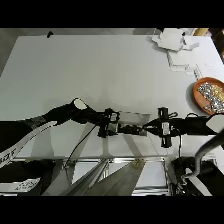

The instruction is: Fold the box and place the chain.

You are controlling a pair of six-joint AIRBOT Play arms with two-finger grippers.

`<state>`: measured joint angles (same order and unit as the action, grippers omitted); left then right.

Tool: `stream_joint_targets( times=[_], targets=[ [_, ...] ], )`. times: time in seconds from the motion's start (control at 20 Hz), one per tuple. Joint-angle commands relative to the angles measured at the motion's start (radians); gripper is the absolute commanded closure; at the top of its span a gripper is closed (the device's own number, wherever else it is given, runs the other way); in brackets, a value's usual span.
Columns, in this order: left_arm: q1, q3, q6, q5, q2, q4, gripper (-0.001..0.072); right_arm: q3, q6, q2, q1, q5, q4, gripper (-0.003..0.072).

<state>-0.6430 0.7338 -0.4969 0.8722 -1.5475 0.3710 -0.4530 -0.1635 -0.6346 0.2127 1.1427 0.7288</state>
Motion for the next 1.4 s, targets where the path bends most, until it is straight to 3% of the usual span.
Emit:
stream_joint_targets(
  times=[0.0, 0.15, 0.35, 0.45, 0.55, 0.65, 0.85, 1.0, 1.35],
  targets=[
    [0.001, 0.001, 0.0, 0.0, 0.001, 0.0, 0.0437, -0.001, -0.021, 0.006, 0.117, -0.098, -0.143, 0.0666],
    [0.001, 0.001, 0.0, 0.0, 0.001, 0.0, 0.0437, 0.0, -0.021, -0.054, 0.238, -0.238, -0.143, 0.0666],
    [0.001, 0.001, 0.0, 0.0, 0.001, 0.0, 0.0437, 0.0, -0.021, -0.204, 0.303, -0.295, -0.142, 0.0663],
    [0.001, 0.001, 0.0, 0.0, 0.001, 0.0, 0.0437, -0.002, -0.018, -0.243, 0.303, -0.291, -0.107, 0.0557],
    [0.001, 0.001, 0.0, 0.0, 0.001, 0.0, 0.0437, -0.021, 0.017, -0.2, 0.293, -0.246, -0.001, 0.0501],
    [0.001, 0.001, 0.0, 0.0, 0.001, 0.0, 0.0437, -0.05, 0.072, -0.126, 0.222, -0.193, 0.121, 0.048],
    [0.001, 0.001, 0.0, 0.0, 0.001, 0.0, 0.0437, -0.054, 0.077, -0.029, -0.065, -0.075, 0.181, 0.046],
    [0.001, 0.001, 0.0, 0.0, 0.001, 0.0, 0.0437, -0.024, 0.013, -0.053, -0.208, -0.137, 0.217, 0.046],
    [0.001, 0.001, 0.0, 0.0, 0.001, 0.0, 0.0437, -0.008, -0.056, -0.22, -0.232, -0.164, 0.236, 0.0459]
  ],
)
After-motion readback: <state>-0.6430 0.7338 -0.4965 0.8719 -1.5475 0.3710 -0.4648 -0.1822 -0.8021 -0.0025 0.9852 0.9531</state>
